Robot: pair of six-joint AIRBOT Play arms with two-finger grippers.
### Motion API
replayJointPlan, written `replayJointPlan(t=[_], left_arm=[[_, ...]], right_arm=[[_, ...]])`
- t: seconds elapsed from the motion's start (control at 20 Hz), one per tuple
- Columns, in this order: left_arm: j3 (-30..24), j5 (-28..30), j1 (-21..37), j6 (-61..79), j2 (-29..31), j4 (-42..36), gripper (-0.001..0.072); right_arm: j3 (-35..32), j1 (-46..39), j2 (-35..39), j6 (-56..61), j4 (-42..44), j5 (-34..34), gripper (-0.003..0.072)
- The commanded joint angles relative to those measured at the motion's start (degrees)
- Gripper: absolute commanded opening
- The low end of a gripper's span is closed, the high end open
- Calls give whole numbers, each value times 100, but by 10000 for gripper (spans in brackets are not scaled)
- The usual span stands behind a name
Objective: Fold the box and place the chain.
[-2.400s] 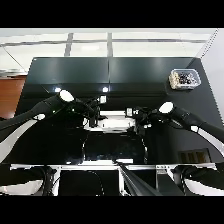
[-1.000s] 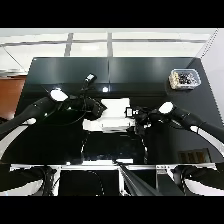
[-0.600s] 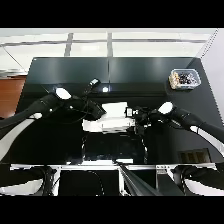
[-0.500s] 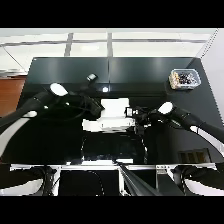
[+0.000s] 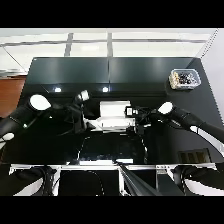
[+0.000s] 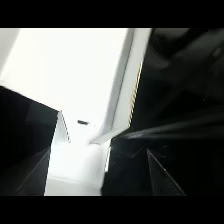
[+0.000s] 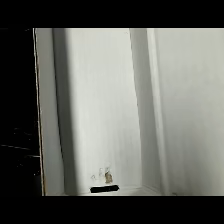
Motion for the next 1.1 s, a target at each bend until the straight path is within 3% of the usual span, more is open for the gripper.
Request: replayJointPlan(t=[0.0, 0.05, 0.35, 0.4, 0.55, 0.6, 1.05], left_arm=[[-350, 1215, -608, 1235, -76, 973, 709], [-332, 1416, -761, 1231, -184, 1141, 709], [55, 1397, -844, 1198, -769, 581, 689], [76, 1445, -844, 1198, -787, 483, 659], [79, 1390, -831, 1305, -789, -72, 269], [79, 1329, -828, 1429, -791, -129, 222], [79, 1397, -892, 1552, -1196, -1058, 223]], right_arm=[[-2, -4, -4, 2, 7, -4, 11], [-2, -4, -4, 2, 7, -4, 11], [-2, -4, -4, 0, 4, -4, 11], [-2, -4, -4, 0, 4, -4, 11], [-2, -4, -4, 2, 4, -4, 11], [-2, -4, -4, 0, 4, -4, 11], [-2, -4, -4, 2, 4, -2, 11]])
